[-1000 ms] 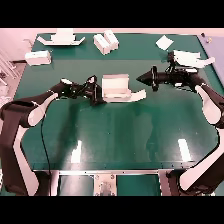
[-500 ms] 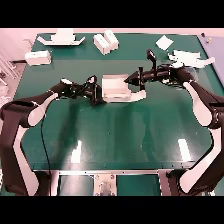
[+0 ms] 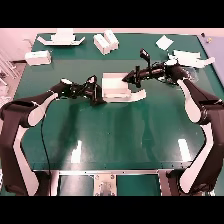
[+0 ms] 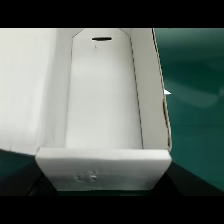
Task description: Fold the box and place the chain.
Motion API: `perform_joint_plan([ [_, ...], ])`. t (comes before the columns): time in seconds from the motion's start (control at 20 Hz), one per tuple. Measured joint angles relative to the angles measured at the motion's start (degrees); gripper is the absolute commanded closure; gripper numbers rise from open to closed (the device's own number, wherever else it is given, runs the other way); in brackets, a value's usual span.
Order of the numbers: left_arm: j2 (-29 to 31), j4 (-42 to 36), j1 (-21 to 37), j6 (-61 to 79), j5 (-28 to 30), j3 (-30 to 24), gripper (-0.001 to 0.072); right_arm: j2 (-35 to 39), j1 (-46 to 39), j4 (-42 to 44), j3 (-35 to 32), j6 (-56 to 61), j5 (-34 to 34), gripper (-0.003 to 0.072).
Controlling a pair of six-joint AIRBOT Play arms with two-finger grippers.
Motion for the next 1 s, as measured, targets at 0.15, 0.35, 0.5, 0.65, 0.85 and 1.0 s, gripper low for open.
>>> perform_joint_plan([
  [0.15, 0.0, 0.0, 0.0, 0.0, 0.0, 0.0, 0.0184, -2.0, -0.3, -1.4, 1.3, 1.1, -0.9, 0.0671],
  [0.35, 0.0, 0.0, 0.0, 0.0, 0.0, 0.0, 0.0184, -3.3, -0.5, -3.3, 1.9, 2.9, -1.3, 0.0671],
  [0.5, 0.0, 0.0, 0.0, 0.0, 0.0, 0.0, 0.0184, -3.6, -0.5, -4.8, 2.1, 4.7, -1.3, 0.0671],
  [0.65, 0.0, 0.0, 0.0, 0.0, 0.0, 0.0, 0.0184, -3.7, -0.2, -6.5, 2.1, 6.4, -1.2, 0.0669],
  [0.85, 0.0, 0.0, 0.0, 0.0, 0.0, 0.0, 0.0184, -3.7, -0.2, -8.3, 2.5, 8.0, 0.1, 0.0671],
  [1.0, 0.0, 0.0, 0.0, 0.0, -0.1, 0.0, 0.0184, -2.4, -0.2, -8.9, 3.4, 8.3, 0.9, 0.0672],
])
